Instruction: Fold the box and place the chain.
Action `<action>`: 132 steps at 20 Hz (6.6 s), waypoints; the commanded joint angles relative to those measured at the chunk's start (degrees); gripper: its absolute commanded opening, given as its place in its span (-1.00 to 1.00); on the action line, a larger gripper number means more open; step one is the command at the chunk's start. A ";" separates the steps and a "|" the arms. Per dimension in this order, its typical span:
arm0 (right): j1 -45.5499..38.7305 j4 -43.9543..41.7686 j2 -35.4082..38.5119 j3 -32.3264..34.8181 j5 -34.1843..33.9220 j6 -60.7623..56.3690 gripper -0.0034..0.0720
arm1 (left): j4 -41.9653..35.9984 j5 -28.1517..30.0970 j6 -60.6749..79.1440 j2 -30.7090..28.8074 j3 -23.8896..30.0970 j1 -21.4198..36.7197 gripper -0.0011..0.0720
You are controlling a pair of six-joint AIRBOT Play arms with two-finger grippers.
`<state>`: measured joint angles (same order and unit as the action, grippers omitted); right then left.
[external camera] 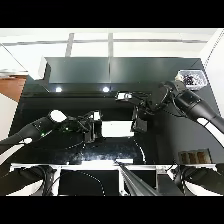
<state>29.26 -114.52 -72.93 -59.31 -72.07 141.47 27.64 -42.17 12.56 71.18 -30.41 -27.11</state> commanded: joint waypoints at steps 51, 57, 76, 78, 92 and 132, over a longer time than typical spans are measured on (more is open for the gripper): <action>5.75 4.44 2.36 5.09 8.79 -0.17 0.94 | 0.02 0.00 0.02 0.00 -0.04 -0.02 -0.23; 5.75 4.96 2.34 5.60 11.89 1.07 0.94 | 0.02 0.00 0.02 0.00 -0.04 -0.02 -0.23; 8.24 4.87 2.43 5.51 10.38 -0.70 -0.13 | 0.02 0.00 0.02 0.00 -0.04 -0.02 -0.23; 8.24 4.87 2.62 5.51 10.38 -0.87 -0.13 | 0.02 -0.02 0.02 0.00 -0.04 -0.02 -0.23; 7.65 5.05 3.39 4.44 10.34 -1.79 -0.13 | 0.02 -0.02 0.02 0.00 -0.04 -0.02 -0.23; -5.95 -29.92 7.41 15.30 15.30 -24.06 -0.87 | 0.00 -0.04 0.02 0.00 -0.04 0.00 -0.23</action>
<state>23.22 -134.87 -63.22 -45.45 -59.11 117.95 27.66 -42.22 12.58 71.18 -30.41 -27.16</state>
